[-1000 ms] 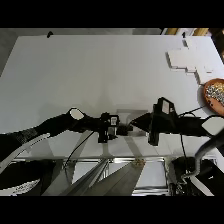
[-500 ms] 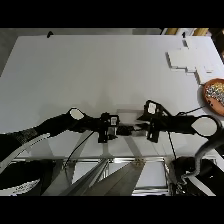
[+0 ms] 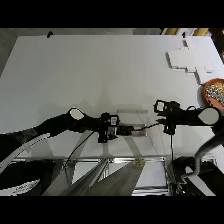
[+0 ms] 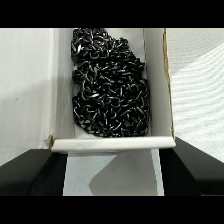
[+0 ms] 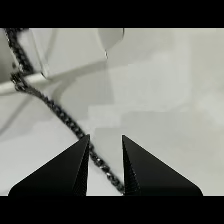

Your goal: Fold the box and place the chain.

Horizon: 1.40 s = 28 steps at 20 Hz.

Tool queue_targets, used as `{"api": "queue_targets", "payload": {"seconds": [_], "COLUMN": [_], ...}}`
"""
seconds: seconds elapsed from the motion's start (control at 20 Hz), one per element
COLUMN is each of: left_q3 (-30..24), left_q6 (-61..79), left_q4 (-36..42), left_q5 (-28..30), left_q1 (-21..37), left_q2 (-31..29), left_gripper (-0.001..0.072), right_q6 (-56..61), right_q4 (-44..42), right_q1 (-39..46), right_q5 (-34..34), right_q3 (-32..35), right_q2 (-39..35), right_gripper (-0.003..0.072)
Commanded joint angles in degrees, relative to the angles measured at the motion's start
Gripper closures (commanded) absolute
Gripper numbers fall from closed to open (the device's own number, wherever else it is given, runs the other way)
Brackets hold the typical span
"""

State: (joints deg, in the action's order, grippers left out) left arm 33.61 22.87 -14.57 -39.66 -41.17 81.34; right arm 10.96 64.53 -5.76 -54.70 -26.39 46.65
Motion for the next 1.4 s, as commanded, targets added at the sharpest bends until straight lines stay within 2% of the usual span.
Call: {"api": "queue_targets", "payload": {"seconds": [0.0,0.2,0.55,0.7,0.75,0.8,0.9,1.05,1.2,1.35], "left_q3": [0.0,0.0,0.0,0.0,0.0,0.0,0.0,0.0,0.0,0.0], "left_q6": [0.0,0.0,0.0,0.0,0.0,0.0,0.0,0.0,0.0,0.0], "left_q4": [-0.02,-0.02,-0.02,-0.02,-0.02,-0.02,-0.02,-0.02,-0.02,-0.02], "left_q5": [0.0,0.0,0.0,0.0,0.0,0.0,0.0,0.0,0.0,0.0], "left_q1": [0.0,0.0,0.0,0.0,0.0,0.0,0.0,0.0,0.0,0.0], "left_q2": [-0.04,-0.04,-0.04,-0.04,-0.04,-0.04,-0.04,-0.04,-0.04,-0.04], "left_gripper": [0.0378,0.0378,0.0378,0.0378,0.0378,0.0378,0.0378,0.0378,0.0378,0.0378], "right_q6": [-2.73,-7.21,-8.52,-8.48,-8.48,-8.46,-8.15,-5.42,-4.96,-4.98], "right_q4": [1.6,2.16,3.19,3.19,3.19,3.19,3.17,0.81,-9.07,-23.26], "right_q1": [1.01,1.01,1.01,1.01,1.01,1.01,1.01,1.01,0.2,-3.63], "right_q5": [1.16,2.29,3.37,3.08,2.73,1.86,0.74,-2.45,-6.97,-10.73], "right_q3": [0.09,0.09,0.09,0.09,0.09,0.09,0.07,0.07,0.09,0.09], "right_q2": [7.34,11.96,14.99,15.43,15.37,15.04,12.31,3.69,-6.05,-11.1], "right_gripper": [0.0484,0.0487,0.0493,0.0549,0.0627,0.067,0.067,0.0671,0.067,0.067]}}
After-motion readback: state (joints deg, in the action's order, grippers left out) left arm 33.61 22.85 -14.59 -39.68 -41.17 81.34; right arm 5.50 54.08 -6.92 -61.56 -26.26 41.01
